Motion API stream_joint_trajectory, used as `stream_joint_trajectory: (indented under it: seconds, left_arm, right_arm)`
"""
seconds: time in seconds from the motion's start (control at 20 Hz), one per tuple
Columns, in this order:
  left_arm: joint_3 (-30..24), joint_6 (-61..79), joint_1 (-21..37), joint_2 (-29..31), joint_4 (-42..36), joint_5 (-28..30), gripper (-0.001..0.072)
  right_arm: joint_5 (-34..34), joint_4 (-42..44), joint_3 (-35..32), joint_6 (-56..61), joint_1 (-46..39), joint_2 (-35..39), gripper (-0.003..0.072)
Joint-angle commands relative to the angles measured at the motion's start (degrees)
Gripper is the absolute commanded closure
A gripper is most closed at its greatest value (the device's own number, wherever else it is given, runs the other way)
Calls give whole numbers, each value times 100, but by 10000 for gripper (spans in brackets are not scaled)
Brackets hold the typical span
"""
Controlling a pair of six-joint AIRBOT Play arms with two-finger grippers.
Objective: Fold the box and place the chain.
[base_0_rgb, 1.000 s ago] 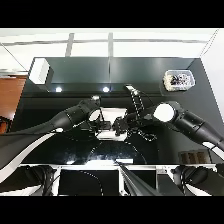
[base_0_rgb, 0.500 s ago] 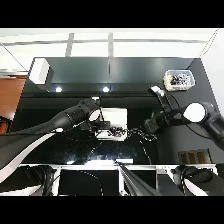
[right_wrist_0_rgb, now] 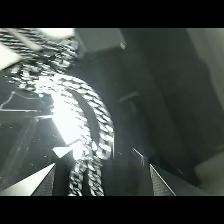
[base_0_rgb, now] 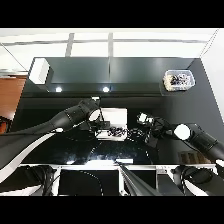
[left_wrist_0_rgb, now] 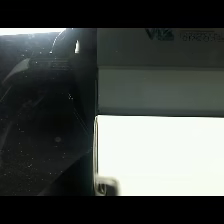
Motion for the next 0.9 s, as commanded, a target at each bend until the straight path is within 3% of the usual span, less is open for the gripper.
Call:
stream_joint_trajectory:
  seconds: [0.0,0.15,0.2,0.25,0.35,0.4,0.45,0.65,0.85]
  left_arm:
    - [4,0,2,-2,0,13,678]
    - [4,0,2,-2,0,9,678]
    - [4,0,2,-2,-2,9,678]
    - [4,0,2,-2,-2,9,678]
    - [4,0,2,-2,-4,7,678]
    - [4,0,2,-2,-17,7,678]
    - [4,0,2,-2,-17,7,679]
    - [4,0,2,-2,-15,7,678]
    - [4,0,2,-2,-15,7,678]
  right_arm:
    - [-199,426,-85,-787,42,-208,-34]
    - [-280,415,-87,-787,42,-330,-32]
    - [-326,420,-85,-780,42,-330,73]
    - [-328,415,-85,-782,39,-330,75]
    - [-310,415,-85,-669,42,-330,356]
    - [-293,415,-85,-636,39,-330,578]
    - [-269,417,-83,-612,42,-323,671]
    - [98,415,214,-31,42,-260,673]
    - [925,411,1032,1128,39,109,673]
